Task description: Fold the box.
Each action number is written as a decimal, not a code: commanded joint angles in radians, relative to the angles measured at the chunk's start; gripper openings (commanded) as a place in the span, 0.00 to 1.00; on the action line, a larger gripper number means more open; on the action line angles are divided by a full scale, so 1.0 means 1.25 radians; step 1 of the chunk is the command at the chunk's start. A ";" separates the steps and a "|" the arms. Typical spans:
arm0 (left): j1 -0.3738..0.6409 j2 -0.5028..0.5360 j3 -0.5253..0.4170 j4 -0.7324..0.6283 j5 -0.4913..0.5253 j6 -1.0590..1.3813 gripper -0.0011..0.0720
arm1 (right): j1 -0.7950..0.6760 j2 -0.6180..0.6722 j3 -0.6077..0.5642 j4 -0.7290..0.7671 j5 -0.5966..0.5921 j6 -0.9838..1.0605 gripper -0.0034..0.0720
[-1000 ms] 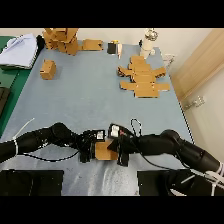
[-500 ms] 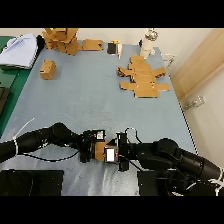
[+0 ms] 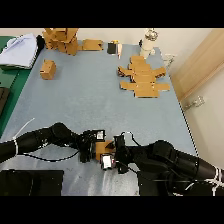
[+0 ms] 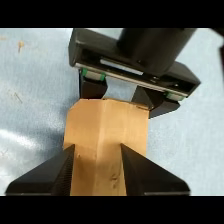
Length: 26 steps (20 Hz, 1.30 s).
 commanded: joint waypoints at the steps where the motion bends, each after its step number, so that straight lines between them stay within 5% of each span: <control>1: 0.001 0.001 0.000 0.000 0.000 0.000 0.59 | 0.002 -0.005 0.001 -0.049 -0.002 0.000 0.66; 8: 0.001 0.001 0.000 0.000 0.000 0.000 0.59 | 0.002 -0.004 0.001 -0.057 -0.010 0.001 0.63; 10: 0.001 0.001 0.000 0.000 0.000 0.000 0.59 | 0.004 -0.004 0.001 -0.057 -0.012 0.001 0.49; 16: 0.001 0.001 0.000 0.000 0.000 0.000 0.59 | 0.007 -0.003 0.001 -0.083 -0.012 0.009 0.47; 22: 0.001 0.001 0.000 0.000 0.000 0.000 0.59 | 0.026 0.031 0.001 -0.137 -0.012 0.094 0.47; 26: 0.001 0.001 0.000 0.000 0.000 0.000 0.59 | 0.096 0.042 0.000 -0.243 -0.013 0.290 0.47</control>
